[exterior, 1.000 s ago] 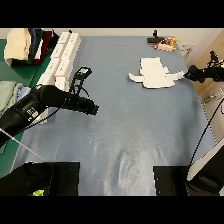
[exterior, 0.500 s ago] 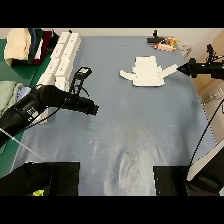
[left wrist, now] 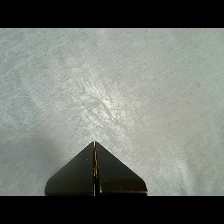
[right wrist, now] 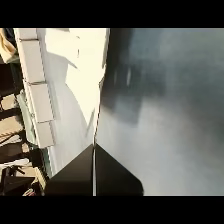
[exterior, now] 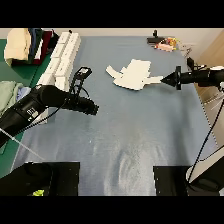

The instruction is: Fold the box.

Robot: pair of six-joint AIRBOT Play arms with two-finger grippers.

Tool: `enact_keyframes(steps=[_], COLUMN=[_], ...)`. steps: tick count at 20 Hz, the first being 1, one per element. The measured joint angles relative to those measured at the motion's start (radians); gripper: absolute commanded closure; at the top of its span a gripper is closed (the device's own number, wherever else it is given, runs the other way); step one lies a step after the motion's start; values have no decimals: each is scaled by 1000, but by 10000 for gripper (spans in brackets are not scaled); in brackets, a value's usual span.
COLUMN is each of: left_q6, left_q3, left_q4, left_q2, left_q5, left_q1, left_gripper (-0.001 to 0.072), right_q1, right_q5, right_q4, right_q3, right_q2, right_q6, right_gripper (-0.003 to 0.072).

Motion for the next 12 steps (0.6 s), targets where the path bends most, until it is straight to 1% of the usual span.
enact_keyframes(steps=[4, 9, 12], left_q6=[0, 0, 0], left_q3=[0, 0, 0], left_q4=[0, 0, 0], left_q2=[0, 0, 0], left_q5=[0, 0, 0], left_q1=[0, 0, 0], left_gripper=[696, 696, 697], right_q1=[39, 55, 57], right_q5=[-48, -106, -165], right_q4=[-34, -55, -100], right_q3=[-291, -676, -862], right_q2=[206, 531, 708], right_q6=[10, 14, 44], right_gripper=[686, 686, 683])
